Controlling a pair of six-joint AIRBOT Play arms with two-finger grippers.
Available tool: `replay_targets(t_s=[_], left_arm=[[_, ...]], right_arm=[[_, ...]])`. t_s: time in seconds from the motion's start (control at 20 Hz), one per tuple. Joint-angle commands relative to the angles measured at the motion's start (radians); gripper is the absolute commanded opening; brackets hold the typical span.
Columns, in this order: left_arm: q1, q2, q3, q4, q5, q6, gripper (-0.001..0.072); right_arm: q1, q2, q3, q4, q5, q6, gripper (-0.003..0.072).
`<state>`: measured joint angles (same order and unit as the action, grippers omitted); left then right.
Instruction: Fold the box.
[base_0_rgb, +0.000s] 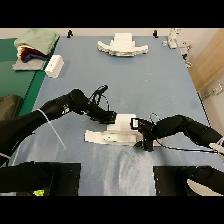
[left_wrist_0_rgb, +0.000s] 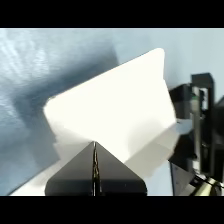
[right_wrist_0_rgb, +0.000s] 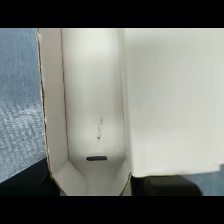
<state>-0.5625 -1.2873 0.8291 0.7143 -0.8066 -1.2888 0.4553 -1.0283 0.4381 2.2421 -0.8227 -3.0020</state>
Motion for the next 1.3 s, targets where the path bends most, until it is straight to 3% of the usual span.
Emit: replay_targets(t_s=[0.0, 0.25, 0.4, 0.55, 0.8, 0.9, 1.05, 1.15, 1.2, 1.25], left_arm=[[0.008, -0.059, 0.004, 0.068, 0.008, -0.065, 0.0017], [0.009, -0.013, 0.023, 0.068, 0.004, 0.029, 0.0017], [0.008, 0.111, 0.031, 0.068, -0.030, 0.130, 0.0016], [0.007, 0.261, 0.016, 0.072, -0.138, 0.264, 0.0016], [-0.002, 0.515, -0.138, 0.081, -0.173, 0.404, 0.0016], [-0.026, 0.606, -0.195, 0.147, -0.169, 0.438, 0.0016], [-0.033, 0.709, -0.249, 0.276, -0.173, 0.456, 0.0017], [0.011, 0.738, -0.287, 0.267, -0.174, 0.615, 0.0019], [0.035, 0.737, -0.307, 0.248, -0.174, 0.729, 0.0177], [0.057, 0.731, -0.332, 0.205, -0.168, 0.836, 0.0621]], right_arm=[[0.000, 0.000, 0.001, -0.002, -0.001, -0.002, 0.0559], [0.000, 0.000, 0.001, -0.002, -0.001, -0.002, 0.0559], [0.000, 0.000, 0.001, -0.002, -0.001, -0.002, 0.0560], [0.000, 0.000, 0.001, -0.002, -0.001, -0.002, 0.0559], [0.000, 0.000, 0.001, -0.002, -0.001, -0.002, 0.0560], [0.000, 0.000, 0.001, -0.002, -0.001, -0.002, 0.0559], [0.000, 0.000, 0.001, -0.002, -0.001, -0.002, 0.0559], [0.000, 0.000, 0.001, -0.002, -0.001, -0.002, 0.0559], [0.000, 0.000, 0.001, -0.002, -0.001, -0.002, 0.0559], [0.000, 0.000, 0.001, -0.002, -0.001, -0.002, 0.0560]])
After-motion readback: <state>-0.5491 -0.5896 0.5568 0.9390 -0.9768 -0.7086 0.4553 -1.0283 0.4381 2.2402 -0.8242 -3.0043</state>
